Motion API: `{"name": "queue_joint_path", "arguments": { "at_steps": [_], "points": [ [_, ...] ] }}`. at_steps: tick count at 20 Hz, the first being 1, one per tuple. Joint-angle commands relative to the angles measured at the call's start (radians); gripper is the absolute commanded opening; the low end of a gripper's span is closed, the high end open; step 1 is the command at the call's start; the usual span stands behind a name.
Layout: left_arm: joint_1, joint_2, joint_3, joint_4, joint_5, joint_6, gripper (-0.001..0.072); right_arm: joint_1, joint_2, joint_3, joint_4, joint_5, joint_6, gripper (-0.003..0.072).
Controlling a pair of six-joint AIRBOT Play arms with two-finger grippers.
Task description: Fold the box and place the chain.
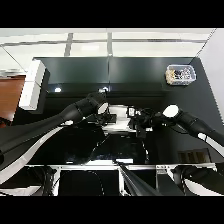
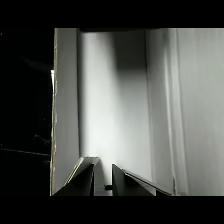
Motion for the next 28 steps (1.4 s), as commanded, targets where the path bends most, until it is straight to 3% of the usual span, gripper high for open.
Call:
{"name": "queue_joint_path", "arguments": {
  "at_steps": [1,7,8,9,10,11,12,13,14,15,17,19,21,23,25,28],
  "points": [
    [0.001,0.000,0.001,-0.002,0.003,-0.001,0.0027,0.005,-0.018,0.000,0.036,-0.013,0.002,0.0128],
    [0.001,0.000,0.001,-0.002,0.003,-0.001,0.0027,0.005,-0.018,0.000,0.037,-0.013,0.010,0.0132],
    [0.001,0.000,0.001,-0.002,0.003,-0.001,0.0027,0.005,-0.018,0.000,0.040,-0.013,0.017,0.0305],
    [0.001,0.000,0.001,-0.002,0.003,-0.001,0.0027,0.005,-0.018,0.000,0.039,-0.013,0.018,0.0350],
    [0.001,0.000,0.001,-0.002,0.003,-0.001,0.0027,0.005,-0.018,0.000,0.039,-0.013,0.018,0.0148],
    [0.001,0.000,0.001,-0.002,0.003,-0.001,0.0027,0.005,-0.018,0.000,0.039,-0.015,0.018,0.0184],
    [0.001,0.000,0.001,-0.002,0.003,-0.001,0.0027,0.005,-0.018,0.000,0.040,-0.023,0.025,0.0391],
    [0.001,0.000,0.001,-0.002,0.002,-0.001,0.0027,0.005,-0.018,0.000,0.037,-0.022,0.036,0.0327],
    [0.001,0.000,0.001,-0.002,0.003,-0.001,0.0027,0.005,-0.017,0.000,0.031,-0.019,0.045,0.0116],
    [0.001,0.000,0.001,-0.002,0.003,-0.001,0.0027,0.003,-0.014,0.001,0.031,-0.016,0.065,0.0055],
    [0.001,0.000,0.001,-0.001,0.003,-0.001,0.0027,-0.021,0.014,0.008,0.015,0.019,0.217,0.0012],
    [0.001,0.000,0.001,-0.001,0.003,-0.001,0.0027,-0.090,0.064,0.045,-0.108,0.132,0.479,0.0012],
    [0.001,0.000,0.001,0.001,0.003,-0.001,0.0027,-0.203,0.116,0.089,-0.234,0.270,0.712,0.0011],
    [0.001,0.000,0.001,0.002,0.002,-0.001,0.0027,-0.377,0.143,0.100,-0.335,0.308,1.026,0.0011],
    [0.001,0.000,0.001,0.002,0.002,-0.001,0.0027,-0.551,0.141,0.074,-0.313,0.288,1.176,0.0011],
    [0.001,0.000,0.001,0.002,0.002,-0.001,0.0027,-0.750,0.123,-0.029,-0.069,0.252,1.217,0.0011]
  ]
}}
